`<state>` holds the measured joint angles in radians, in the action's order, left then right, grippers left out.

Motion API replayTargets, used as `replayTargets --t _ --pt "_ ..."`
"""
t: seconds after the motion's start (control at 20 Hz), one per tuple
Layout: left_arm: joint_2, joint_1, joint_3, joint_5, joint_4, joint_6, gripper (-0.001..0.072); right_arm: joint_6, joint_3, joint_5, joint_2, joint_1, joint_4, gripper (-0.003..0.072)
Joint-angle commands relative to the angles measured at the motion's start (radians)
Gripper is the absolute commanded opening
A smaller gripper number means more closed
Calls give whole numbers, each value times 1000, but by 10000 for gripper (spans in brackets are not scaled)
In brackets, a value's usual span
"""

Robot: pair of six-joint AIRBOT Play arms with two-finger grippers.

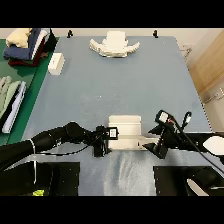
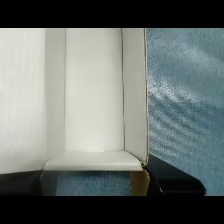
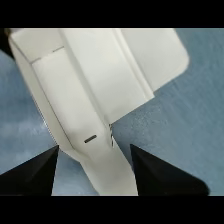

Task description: Fold the box.

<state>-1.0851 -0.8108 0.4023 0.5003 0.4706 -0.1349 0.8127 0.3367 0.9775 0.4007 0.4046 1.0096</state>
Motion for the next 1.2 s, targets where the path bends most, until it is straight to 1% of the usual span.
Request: replayTargets --t 0.0,0.1,0.2,0.35,0.45,0.55,0.7,0.75,0.8,0.85,0.9,1.0,1.15 --pt "0 0 0 0 0 0 382 591 0 -63 -27 0 -39 696" --pt "0 0 0 0 0 0 382 934 0 -62 -11 0 -30 696" --pt "0 0 0 0 0 0 382 1128 0 -74 6 0 -35 697" --pt "0 0 0 0 0 0 383 1150 0 -80 25 3 -46 697" --pt "0 0 0 0 0 0 383 1151 0 -88 43 3 -1 697" --pt "0 0 0 0 0 0 383 1151 1 -106 57 3 10 697" --pt "0 0 0 0 0 0 382 1149 1 -170 88 3 -98 696" --pt "0 0 0 0 0 0 382 1126 1 -182 98 3 -140 621" --pt "0 0 0 0 0 0 382 1095 1 -183 105 3 -180 464" --pt "0 0 0 0 0 0 382 1075 1 -183 109 3 -215 345" --pt "0 0 0 0 0 0 382 1070 1 -183 111 3 -240 288" --pt "0 1 1 -6 1 -4 382 1036 1 -182 110 3 -301 196" --pt "1 1 2 -13 6 -11 382 984 1 -182 110 3 -360 196"
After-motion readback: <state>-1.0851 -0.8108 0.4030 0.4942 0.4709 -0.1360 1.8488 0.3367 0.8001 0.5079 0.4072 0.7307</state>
